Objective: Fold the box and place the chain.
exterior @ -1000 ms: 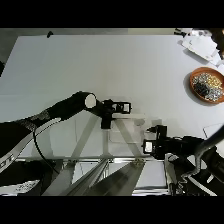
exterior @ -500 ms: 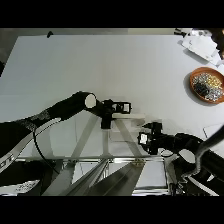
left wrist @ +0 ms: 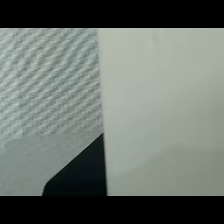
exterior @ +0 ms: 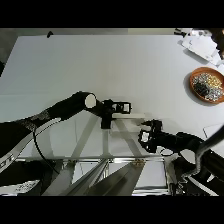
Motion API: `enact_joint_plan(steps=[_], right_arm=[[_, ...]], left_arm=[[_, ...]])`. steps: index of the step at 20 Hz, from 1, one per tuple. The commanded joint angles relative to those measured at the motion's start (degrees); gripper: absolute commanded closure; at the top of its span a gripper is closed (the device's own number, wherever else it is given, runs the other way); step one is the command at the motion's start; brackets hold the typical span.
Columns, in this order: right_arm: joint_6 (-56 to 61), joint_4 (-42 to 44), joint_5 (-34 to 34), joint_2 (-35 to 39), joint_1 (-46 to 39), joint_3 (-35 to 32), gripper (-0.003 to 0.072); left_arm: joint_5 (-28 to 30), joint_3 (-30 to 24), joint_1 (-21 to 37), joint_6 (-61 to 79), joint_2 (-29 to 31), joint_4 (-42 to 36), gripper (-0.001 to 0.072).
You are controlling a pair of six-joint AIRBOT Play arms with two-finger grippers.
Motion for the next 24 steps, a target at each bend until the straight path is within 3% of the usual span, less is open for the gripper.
enact_joint_plan(steps=[1,5,12,15,24], right_arm=[[-2.75,3.19,-0.09,1.2,-4.63,0.17,0.002],[-10.71,7.61,-2.03,1.11,-11.8,1.2,0.002],[-30.62,21.29,-3.87,-5.77,-12.17,1.22,0.002],[-34.01,24.35,-3.45,-6.21,-12.31,1.22,0.002],[-56.85,39.39,9.51,-10.1,-22.12,1.57,0.0021]], left_arm=[[-0.02,-0.02,0.02,0.0,0.0,0.02,0.0698],[0.0,-0.02,0.0,0.02,0.0,0.02,0.0698],[-0.02,-0.02,0.0,0.02,0.0,0.02,0.0698],[-0.02,-0.02,0.0,0.02,0.0,0.02,0.0698],[0.0,-0.02,0.0,0.02,0.0,0.02,0.0698]])
